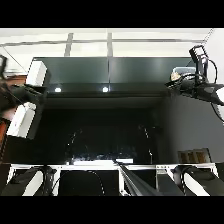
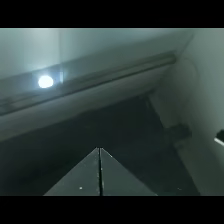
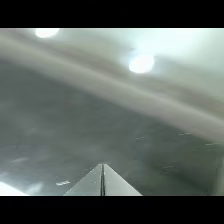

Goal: Fold the box and place the chain.

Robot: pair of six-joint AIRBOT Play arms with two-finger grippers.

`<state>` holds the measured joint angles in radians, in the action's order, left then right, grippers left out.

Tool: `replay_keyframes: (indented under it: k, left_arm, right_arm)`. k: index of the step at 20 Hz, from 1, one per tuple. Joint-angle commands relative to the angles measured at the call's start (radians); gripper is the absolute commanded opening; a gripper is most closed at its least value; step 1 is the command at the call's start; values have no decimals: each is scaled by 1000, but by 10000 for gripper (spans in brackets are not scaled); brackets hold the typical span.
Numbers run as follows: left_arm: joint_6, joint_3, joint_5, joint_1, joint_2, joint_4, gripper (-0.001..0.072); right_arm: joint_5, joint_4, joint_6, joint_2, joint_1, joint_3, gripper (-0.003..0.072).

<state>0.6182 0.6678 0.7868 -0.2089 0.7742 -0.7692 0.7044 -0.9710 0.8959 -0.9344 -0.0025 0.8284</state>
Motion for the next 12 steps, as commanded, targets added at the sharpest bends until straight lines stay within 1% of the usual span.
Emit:
replay_keyframes:
  k: [1,2,4,12]
  left_arm:
    - [7,-109,-117,108,-43,10,29]
    - [7,-109,-138,108,-44,26,29]
    - [7,-109,-150,108,-44,26,29]
    - [7,-109,-151,108,-43,26,29]
  right_arm:
    - [-20,-81,-14,1,-21,-42,13]
    - [31,-80,-14,1,-23,-42,13]
    - [77,-80,-14,1,-22,-42,13]
    - [79,-80,-14,1,-22,-42,13]
